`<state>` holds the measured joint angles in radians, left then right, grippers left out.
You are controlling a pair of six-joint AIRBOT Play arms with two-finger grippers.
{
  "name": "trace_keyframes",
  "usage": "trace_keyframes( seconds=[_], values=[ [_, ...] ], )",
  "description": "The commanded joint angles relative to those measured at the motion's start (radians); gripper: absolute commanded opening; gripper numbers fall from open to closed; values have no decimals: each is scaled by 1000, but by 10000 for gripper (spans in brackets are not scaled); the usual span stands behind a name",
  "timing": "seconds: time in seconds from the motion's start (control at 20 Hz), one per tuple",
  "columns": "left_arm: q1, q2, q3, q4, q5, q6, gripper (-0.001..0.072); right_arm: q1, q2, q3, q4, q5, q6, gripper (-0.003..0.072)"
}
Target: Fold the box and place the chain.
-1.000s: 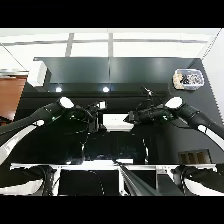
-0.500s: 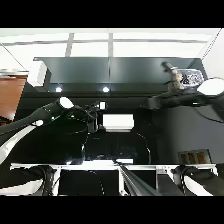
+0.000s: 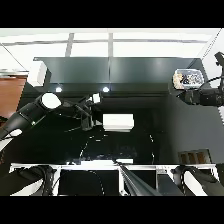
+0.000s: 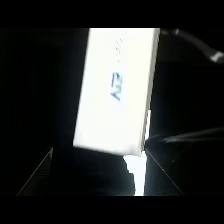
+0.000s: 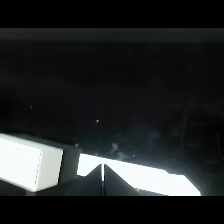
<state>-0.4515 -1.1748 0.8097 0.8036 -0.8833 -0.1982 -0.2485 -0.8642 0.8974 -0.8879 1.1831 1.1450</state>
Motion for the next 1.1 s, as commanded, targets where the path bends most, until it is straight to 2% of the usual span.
trace_keyframes(
  seconds=[0.0,0.2,0.4,0.55,0.8,1.05],
  values=[
    [-61,-45,95,-5,-4,-126,703,-26,8,-34,-7,-44,3,14],
    [-158,-235,241,-3,15,-167,708,-26,8,-58,-8,-44,-12,14],
    [-176,-348,342,-1,-41,-233,709,-26,8,-78,-6,-48,-42,14],
    [-176,-369,362,-1,-50,-233,708,-26,8,-91,-5,-56,-80,14],
    [-180,-389,366,4,-144,-233,708,-26,8,-93,-3,-87,-80,14],
    [-198,-390,366,72,-148,-233,708,-26,8,-93,-3,-86,-80,14]
  ],
)
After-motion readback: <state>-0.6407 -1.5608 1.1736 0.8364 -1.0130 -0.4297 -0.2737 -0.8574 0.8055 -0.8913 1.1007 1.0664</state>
